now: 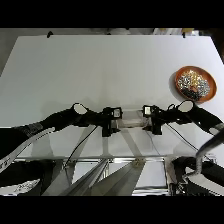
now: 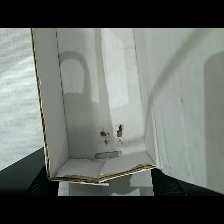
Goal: Fold the box and place the chain.
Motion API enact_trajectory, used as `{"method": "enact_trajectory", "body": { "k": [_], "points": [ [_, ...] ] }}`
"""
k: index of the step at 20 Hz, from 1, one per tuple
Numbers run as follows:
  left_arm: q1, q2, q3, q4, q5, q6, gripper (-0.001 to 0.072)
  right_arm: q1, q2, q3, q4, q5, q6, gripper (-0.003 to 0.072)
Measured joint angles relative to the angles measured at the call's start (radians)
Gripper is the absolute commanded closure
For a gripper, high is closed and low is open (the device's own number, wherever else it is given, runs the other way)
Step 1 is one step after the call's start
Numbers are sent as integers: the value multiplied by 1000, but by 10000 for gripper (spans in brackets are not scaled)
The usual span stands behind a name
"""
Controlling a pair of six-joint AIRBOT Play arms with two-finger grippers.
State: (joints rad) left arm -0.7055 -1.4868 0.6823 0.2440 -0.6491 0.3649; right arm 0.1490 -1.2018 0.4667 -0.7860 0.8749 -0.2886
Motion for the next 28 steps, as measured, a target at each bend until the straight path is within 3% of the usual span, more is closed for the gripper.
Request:
{"method": "enact_trajectory", "body": {
  "k": [12,13,14,20,25,27,28],
  "points": [
    [0,0,0,-1,1,2,337,0,0,0,5,2,-1,247],
    [0,0,0,-1,2,2,337,0,0,0,8,2,-1,169],
    [0,0,0,0,2,2,337,0,0,0,8,1,-1,-20],
    [0,-1,0,-2,6,2,337,0,83,0,-93,24,110,-7],
    [0,-1,0,-1,4,2,337,-3,228,0,-265,114,306,99],
    [0,-1,0,-1,3,2,337,-23,292,0,-298,149,372,284],
    [0,-1,0,-1,3,2,337,-38,328,0,-307,161,399,421]
  ]
}}
